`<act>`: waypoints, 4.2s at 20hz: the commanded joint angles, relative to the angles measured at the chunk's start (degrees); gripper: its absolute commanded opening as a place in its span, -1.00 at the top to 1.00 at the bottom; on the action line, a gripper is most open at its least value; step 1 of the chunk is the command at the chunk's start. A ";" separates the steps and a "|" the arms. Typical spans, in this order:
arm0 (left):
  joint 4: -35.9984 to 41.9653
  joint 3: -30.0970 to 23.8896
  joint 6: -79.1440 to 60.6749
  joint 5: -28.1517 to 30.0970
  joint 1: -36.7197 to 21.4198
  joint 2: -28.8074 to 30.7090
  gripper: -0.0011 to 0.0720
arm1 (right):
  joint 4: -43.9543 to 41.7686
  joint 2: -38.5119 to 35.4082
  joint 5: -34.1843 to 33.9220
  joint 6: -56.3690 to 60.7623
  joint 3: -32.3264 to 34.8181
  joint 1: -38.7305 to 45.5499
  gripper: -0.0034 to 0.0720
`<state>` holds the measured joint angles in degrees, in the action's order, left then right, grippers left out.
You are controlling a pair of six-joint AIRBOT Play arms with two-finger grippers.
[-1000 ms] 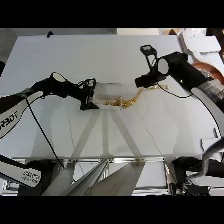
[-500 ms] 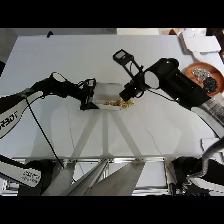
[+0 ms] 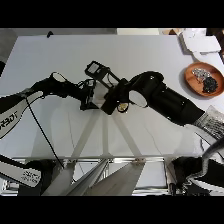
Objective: Fold the box and place the chain.
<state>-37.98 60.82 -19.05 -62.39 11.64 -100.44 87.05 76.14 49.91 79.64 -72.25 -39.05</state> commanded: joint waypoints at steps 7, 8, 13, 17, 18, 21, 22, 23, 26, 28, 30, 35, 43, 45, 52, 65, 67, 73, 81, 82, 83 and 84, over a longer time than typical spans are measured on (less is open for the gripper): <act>0.00 -0.02 -0.02 0.02 0.00 -0.04 0.11 | 2.78 3.15 -18.78 -0.63 -0.02 -1.97 0.89; 0.00 -0.02 0.00 0.02 0.00 -0.02 0.11 | 3.72 3.43 -19.17 -0.59 -0.02 -1.55 0.89; 0.00 -0.02 -0.02 0.02 0.00 -0.02 0.11 | 4.02 3.43 -18.91 2.95 -0.07 5.70 0.88; 0.00 -0.02 -0.02 -0.09 0.00 -0.02 0.11 | 2.64 3.41 -17.29 5.81 -0.04 10.62 0.89; 0.00 -0.02 -0.02 -0.07 0.00 -0.02 0.11 | 2.71 3.41 -16.48 5.55 -0.04 10.60 0.89; 0.00 -0.02 -0.02 -0.20 -0.07 -0.02 0.11 | 2.54 3.41 -16.15 5.38 -0.04 9.73 0.89; 0.00 -0.02 -0.02 -0.17 -0.09 -0.02 0.11 | 2.56 3.41 -16.15 5.38 -0.04 9.35 0.89; 0.00 -0.02 -0.02 -0.20 0.00 -0.02 0.11 | 2.49 3.41 -16.09 5.40 -0.04 9.35 0.89; 0.00 -0.02 -0.02 -0.37 -0.07 -0.02 0.11 | 2.49 3.39 -14.53 5.40 -0.07 9.35 0.88; 0.00 -0.02 -0.02 -0.39 0.02 -0.02 0.11 | 2.56 3.39 -11.72 5.31 -0.07 9.35 0.55; 0.00 -0.02 -0.02 -0.37 0.00 -0.02 0.11 | 2.49 3.26 -9.31 3.04 -0.07 9.35 0.21; 0.00 -0.02 -0.02 -0.37 0.00 -0.02 0.11 | 3.08 -1.31 -5.16 0.61 -0.07 9.35 0.17; 0.00 -0.02 -0.02 -0.37 0.00 -0.04 0.11 | 1.51 -6.34 9.29 -6.67 0.52 9.53 0.17; 0.00 -0.02 -0.02 -0.39 0.00 -0.02 0.11 | -3.02 -6.43 11.17 -8.15 1.75 9.90 0.21; 0.00 -0.02 -0.02 -0.37 0.00 -0.02 0.11 | -13.35 -16.02 7.54 -11.54 13.84 12.85 0.23; 0.00 -0.02 -0.02 -0.39 0.00 -0.02 0.11 | -13.94 -6.27 -22.12 13.88 31.43 4.87 -0.52; 0.00 -0.02 -0.02 -0.39 0.00 -0.02 0.11 | -13.97 -2.99 -26.34 20.24 31.43 4.83 -0.69; 0.00 -0.02 -0.02 -0.39 0.00 -0.02 0.11 | -13.99 -0.17 -35.23 24.72 31.41 4.83 -0.80; 0.00 -0.02 -0.02 -0.37 0.00 -0.02 0.11 | -13.90 3.28 -38.38 28.57 31.06 2.56 -0.57; 0.00 -0.02 -0.02 -0.39 0.00 -0.02 0.11 | -13.90 3.28 -38.53 28.57 31.06 2.49 -0.23; 0.00 -0.02 -0.02 -0.39 0.00 -0.04 0.11 | -13.79 3.28 -38.40 28.55 31.06 2.51 0.16; 0.00 -0.02 -0.02 -0.39 0.00 -0.02 0.11 | -13.77 3.28 -38.42 28.55 31.06 2.51 0.41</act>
<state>-37.98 60.82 -19.16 -62.81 11.62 -100.49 73.30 79.09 12.05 107.42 -41.19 -36.18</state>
